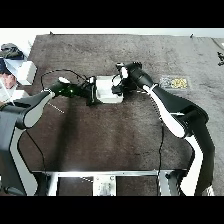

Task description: Fold the box and place the chain.

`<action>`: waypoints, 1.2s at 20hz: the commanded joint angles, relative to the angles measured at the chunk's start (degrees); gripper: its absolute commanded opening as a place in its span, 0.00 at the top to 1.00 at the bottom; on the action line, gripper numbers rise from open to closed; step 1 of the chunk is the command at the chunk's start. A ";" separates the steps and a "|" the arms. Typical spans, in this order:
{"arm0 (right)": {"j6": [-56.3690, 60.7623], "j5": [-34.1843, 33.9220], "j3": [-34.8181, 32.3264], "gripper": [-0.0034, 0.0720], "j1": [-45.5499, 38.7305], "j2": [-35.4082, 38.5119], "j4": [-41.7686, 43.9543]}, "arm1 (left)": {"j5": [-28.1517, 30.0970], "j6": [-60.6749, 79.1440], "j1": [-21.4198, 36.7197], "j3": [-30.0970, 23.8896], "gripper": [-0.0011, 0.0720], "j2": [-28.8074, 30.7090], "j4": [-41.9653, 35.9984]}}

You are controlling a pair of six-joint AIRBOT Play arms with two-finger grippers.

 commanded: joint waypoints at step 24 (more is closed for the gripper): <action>-16.17 -43.17 -51.56 0.46 -14.36 46.64 5.53 | 0.20 -0.13 0.00 0.02 0.66 0.02 -0.13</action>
